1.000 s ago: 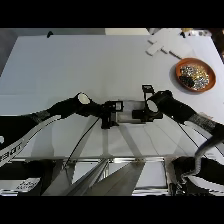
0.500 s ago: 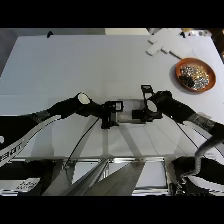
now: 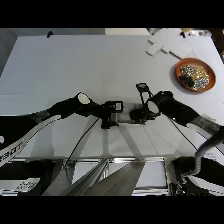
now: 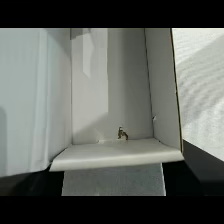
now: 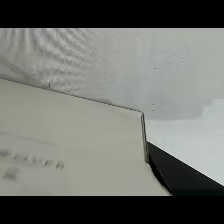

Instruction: Fold the box and place the chain.

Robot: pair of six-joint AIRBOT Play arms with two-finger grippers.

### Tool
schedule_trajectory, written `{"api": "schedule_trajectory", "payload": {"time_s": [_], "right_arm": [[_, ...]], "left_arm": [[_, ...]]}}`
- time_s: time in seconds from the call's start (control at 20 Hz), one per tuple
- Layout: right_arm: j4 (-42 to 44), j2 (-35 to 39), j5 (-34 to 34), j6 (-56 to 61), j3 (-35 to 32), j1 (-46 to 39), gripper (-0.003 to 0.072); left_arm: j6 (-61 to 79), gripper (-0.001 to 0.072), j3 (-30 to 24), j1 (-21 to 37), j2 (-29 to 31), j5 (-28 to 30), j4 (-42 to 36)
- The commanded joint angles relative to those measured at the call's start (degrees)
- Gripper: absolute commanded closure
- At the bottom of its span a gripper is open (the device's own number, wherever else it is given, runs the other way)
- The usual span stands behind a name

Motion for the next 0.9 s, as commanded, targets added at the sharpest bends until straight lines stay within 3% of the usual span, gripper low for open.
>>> {"api": "schedule_trajectory", "payload": {"time_s": [0.0,0.3,0.55,0.7,0.85], "right_arm": [[-1.7,5.8,2.3,-5.8,0.0,-0.3,0.0237],[-2.2,14.2,11.9,-13.7,1.5,-7.8,0.0239],[-2.1,15.8,13.2,-21.4,10.8,-23.5,0.03],[-2.1,11.3,8.3,-25.8,17.5,-33.2,0.0353],[-2.1,0.6,6.5,-26.6,25.7,-41.0,0.0355]], "left_arm": [[-0.2,0.0455,0.0,0.0,0.0,0.0,0.0],[-0.2,0.0455,0.0,0.0,0.1,-0.2,-0.1],[-0.2,0.0455,0.0,0.0,0.1,-0.2,0.0],[-0.2,0.0455,0.0,0.0,0.1,-0.2,0.0],[-0.2,0.0455,0.0,0.0,0.1,-0.2,0.0]]}}
